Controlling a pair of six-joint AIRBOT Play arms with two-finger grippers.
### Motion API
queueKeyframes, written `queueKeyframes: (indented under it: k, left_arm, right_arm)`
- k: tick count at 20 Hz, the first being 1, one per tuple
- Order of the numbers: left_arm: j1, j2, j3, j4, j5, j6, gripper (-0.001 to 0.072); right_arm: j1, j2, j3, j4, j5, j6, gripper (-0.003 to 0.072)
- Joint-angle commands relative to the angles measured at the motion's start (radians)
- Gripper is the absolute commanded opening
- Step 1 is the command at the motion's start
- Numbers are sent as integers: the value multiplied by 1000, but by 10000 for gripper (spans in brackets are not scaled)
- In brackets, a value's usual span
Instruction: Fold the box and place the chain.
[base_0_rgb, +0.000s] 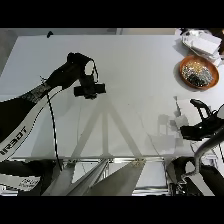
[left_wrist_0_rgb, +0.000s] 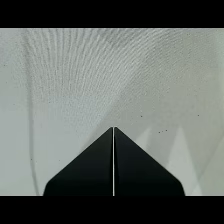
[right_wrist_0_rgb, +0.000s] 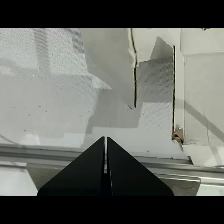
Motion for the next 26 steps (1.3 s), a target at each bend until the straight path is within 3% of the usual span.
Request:
queueKeyframes:
  k: [1,5,8,14,17,19,20,22,23,26]
  left_arm:
    - [1,-1,0,0,0,0,12]
    - [1,-1,0,0,0,0,12]
    - [1,-1,0,0,0,0,12]
    - [1,-1,0,0,0,0,12]
    - [1,-1,0,0,0,0,12]
    - [1,-1,0,0,0,0,12]
    - [1,-1,0,0,0,0,12]
    - [1,-1,0,0,0,0,12]
    - [1,-1,0,0,0,0,12]
    - [1,-1,0,0,0,0,12]
  right_arm:
    - [0,0,0,0,-1,0,10]
    - [0,0,0,56,-53,26,10]
    - [0,0,0,61,-23,134,10]
    - [-1,0,45,80,-44,52,10]
    - [-1,-12,230,-79,-112,53,10]
    - [-1,-70,380,-325,-95,50,10]
    - [-2,-109,441,-442,-85,48,42]
    - [-37,-203,548,-541,-92,2,518]
    - [-61,-249,586,-547,-92,-17,551]
    - [-142,-385,630,-557,-86,-85,551]
